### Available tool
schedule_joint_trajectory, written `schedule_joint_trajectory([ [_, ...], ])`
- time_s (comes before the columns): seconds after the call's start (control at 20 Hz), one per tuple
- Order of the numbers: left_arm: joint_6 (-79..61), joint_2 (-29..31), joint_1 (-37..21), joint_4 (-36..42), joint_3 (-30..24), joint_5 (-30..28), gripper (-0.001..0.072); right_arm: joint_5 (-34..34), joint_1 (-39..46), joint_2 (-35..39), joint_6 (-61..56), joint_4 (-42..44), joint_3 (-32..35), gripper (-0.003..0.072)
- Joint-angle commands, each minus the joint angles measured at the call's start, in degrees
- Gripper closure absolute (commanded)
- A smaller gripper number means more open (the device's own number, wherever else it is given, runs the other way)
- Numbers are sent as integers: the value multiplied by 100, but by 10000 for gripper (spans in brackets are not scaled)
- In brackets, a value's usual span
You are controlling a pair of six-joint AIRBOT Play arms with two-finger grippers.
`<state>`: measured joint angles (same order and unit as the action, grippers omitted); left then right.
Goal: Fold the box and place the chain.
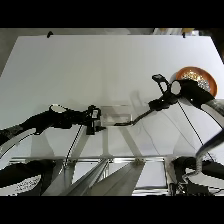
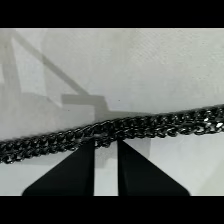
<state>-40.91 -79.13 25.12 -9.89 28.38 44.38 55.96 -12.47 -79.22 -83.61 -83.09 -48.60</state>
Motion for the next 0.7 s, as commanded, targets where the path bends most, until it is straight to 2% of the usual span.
schedule_joint_trajectory([
  [0.0,0,4,-2,0,4,0,571,391,-46,0,-28,33,4,613],
  [0.1,0,4,-2,-2,4,0,571,581,-164,72,81,35,4,673],
  [0.3,0,4,-2,0,4,2,571,599,-481,621,107,37,4,674],
  [0.65,0,4,-2,0,4,0,571,741,-1119,2120,92,221,4,674],
])
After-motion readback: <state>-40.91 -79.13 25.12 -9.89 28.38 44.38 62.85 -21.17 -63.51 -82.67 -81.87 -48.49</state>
